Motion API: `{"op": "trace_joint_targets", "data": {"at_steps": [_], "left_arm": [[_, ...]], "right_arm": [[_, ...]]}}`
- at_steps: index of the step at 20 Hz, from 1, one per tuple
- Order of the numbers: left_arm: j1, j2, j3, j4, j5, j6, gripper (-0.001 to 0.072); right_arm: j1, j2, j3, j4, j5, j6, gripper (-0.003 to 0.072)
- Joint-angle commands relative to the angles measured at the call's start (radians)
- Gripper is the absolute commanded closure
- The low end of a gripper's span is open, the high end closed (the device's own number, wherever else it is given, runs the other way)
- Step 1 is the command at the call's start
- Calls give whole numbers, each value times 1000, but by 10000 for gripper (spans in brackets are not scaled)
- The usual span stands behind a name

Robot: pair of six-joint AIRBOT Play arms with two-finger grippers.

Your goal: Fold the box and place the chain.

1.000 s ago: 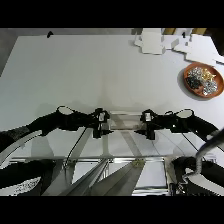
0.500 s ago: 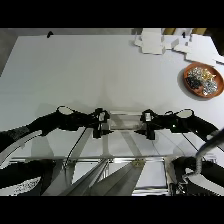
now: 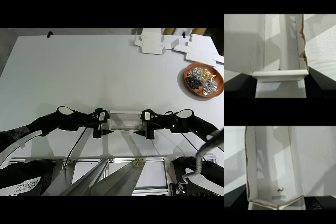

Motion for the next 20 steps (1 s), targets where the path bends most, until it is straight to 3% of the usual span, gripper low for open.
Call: {"op": "trace_joint_targets", "data": {"at_steps": [1, 7, 11, 17, 20], "left_arm": [[0, 0, 1, 4, -5, 3, 612], [0, 0, 1, 4, -5, 3, 612], [0, 0, 1, 4, -5, 3, 612], [0, 0, 1, 4, -5, 3, 612], [0, 0, 1, 4, -5, 3, 612]], "right_arm": [[0, 13, 0, -24, -15, 68, -23], [0, 110, 0, -241, -14, 241, -23], [0, 236, 0, -357, -3, 341, -20], [0, 414, 0, -649, -2, 605, -11], [0, 469, 0, -651, 21, 660, -9]]}}
